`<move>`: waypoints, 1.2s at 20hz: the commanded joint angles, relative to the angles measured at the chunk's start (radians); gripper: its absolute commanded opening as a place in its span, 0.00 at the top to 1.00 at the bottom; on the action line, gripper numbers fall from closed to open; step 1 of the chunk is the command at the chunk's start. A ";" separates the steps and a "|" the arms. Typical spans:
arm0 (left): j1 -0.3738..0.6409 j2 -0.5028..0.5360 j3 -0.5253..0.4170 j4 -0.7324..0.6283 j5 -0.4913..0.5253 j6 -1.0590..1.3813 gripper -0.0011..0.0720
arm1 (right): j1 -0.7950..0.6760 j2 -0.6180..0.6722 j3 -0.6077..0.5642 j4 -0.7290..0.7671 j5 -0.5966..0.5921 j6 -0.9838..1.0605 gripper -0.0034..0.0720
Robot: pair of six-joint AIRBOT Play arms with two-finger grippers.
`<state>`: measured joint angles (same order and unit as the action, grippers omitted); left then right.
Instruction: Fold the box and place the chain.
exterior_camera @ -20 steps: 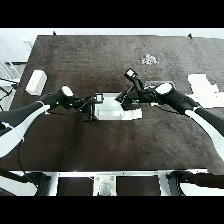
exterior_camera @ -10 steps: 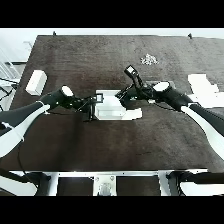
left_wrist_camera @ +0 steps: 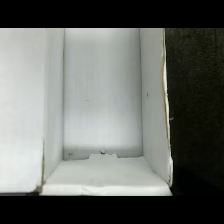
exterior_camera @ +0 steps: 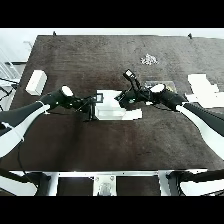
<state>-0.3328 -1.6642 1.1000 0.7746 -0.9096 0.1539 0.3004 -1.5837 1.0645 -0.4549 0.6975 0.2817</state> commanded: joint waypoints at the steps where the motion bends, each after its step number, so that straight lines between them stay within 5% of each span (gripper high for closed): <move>1: -0.001 0.000 0.000 0.000 0.000 0.000 0.34 | 0.000 -0.003 0.003 0.002 0.001 -0.006 0.94; 7: -0.001 0.000 0.000 0.000 0.002 0.000 0.34 | -0.004 0.014 0.015 0.002 0.002 -0.006 0.94; 12: -0.001 0.000 0.000 0.000 0.001 0.000 0.34 | -0.023 0.241 -0.008 -0.137 0.024 0.018 0.93; 13: -0.001 0.000 0.000 0.000 0.001 0.000 0.34 | -0.025 0.290 -0.030 -0.206 0.041 0.031 0.64; 14: -0.001 0.000 0.000 0.000 0.001 0.000 0.34 | -0.029 0.325 -0.055 -0.273 0.074 0.032 0.13; 15: -0.001 0.000 0.000 0.000 0.001 0.000 0.34 | -0.030 0.351 -0.082 -0.346 0.109 0.032 0.05; 24: -0.001 0.000 0.000 0.000 0.004 0.001 0.33 | -0.029 0.315 -0.211 -0.543 0.125 -0.078 0.05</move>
<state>-0.3340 -1.6642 1.1000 0.7746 -0.9081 0.1547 0.2714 -1.2503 0.8745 -0.9451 0.8303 0.2687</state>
